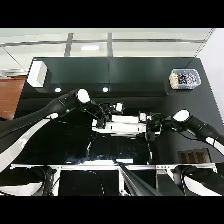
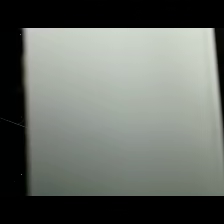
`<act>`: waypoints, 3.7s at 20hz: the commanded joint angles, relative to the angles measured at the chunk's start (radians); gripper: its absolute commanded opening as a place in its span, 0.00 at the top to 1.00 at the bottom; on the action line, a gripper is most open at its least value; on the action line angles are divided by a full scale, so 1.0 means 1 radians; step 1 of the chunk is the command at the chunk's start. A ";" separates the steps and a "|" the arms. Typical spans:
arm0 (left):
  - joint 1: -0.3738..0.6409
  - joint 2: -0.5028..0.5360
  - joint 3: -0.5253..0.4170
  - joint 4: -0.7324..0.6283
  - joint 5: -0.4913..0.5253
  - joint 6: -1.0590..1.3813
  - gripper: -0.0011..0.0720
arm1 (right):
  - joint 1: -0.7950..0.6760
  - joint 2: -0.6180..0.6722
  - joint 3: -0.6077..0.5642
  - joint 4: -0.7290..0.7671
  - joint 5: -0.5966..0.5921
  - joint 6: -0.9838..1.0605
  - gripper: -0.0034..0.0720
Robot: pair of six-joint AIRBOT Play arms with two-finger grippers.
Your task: Fold the box and place the chain.
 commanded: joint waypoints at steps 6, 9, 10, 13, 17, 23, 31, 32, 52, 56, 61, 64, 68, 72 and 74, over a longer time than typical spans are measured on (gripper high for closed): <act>0.000 0.000 0.001 0.000 -0.002 0.000 0.95 | 0.000 -0.001 -0.001 -0.037 -0.002 0.002 0.31; 0.000 0.014 0.001 0.000 -0.002 -0.032 0.62 | 0.000 -0.001 0.000 -0.036 -0.002 0.002 0.32; 0.002 0.027 0.001 0.002 -0.002 -0.052 0.47 | 0.000 -0.001 0.000 -0.036 -0.002 0.002 0.32; 0.018 0.081 0.001 0.054 -0.005 -0.164 0.09 | 0.000 -0.001 0.000 -0.036 0.003 -0.003 0.74; 0.054 0.139 0.001 0.211 -0.021 -0.441 0.01 | 0.054 -0.001 0.000 -0.039 -0.002 -0.002 0.75; 0.135 0.151 0.001 0.255 -0.271 -0.612 0.96 | 0.079 -0.001 0.000 -0.039 -0.093 -0.002 0.74; 0.139 0.265 -0.093 0.069 -0.280 -0.774 0.96 | 0.079 -0.001 0.000 -0.039 -0.095 -0.002 0.74; 0.140 0.301 -0.142 -0.022 -0.230 -0.774 0.96 | 0.079 -0.001 0.000 -0.039 -0.095 -0.002 0.74; -0.021 0.163 -0.257 -0.427 0.457 -0.371 0.95 | 0.079 -0.001 0.000 -0.039 -0.095 -0.002 0.74; -0.014 0.089 -0.217 -0.367 0.335 -0.437 0.95 | 0.079 0.000 0.000 -0.039 -0.095 -0.002 0.74; 0.003 0.094 -0.186 -0.364 0.336 -0.441 0.95 | 0.079 -0.001 0.000 -0.039 -0.095 -0.002 0.74; 0.048 0.182 -0.169 -0.274 0.311 -0.486 0.95 | 0.079 -0.001 0.000 -0.039 -0.095 -0.002 0.74; 0.189 0.391 -0.223 -0.028 0.250 -0.772 0.95 | 0.079 -0.001 0.000 -0.039 -0.095 -0.002 0.74; 0.319 0.502 -0.381 -0.200 0.123 -0.587 0.95 | 0.079 -0.001 0.000 -0.039 -0.095 -0.002 0.74; 0.312 0.478 -0.410 -0.241 -0.025 -0.385 0.90 | 0.079 -0.001 0.000 -0.039 -0.095 -0.002 0.74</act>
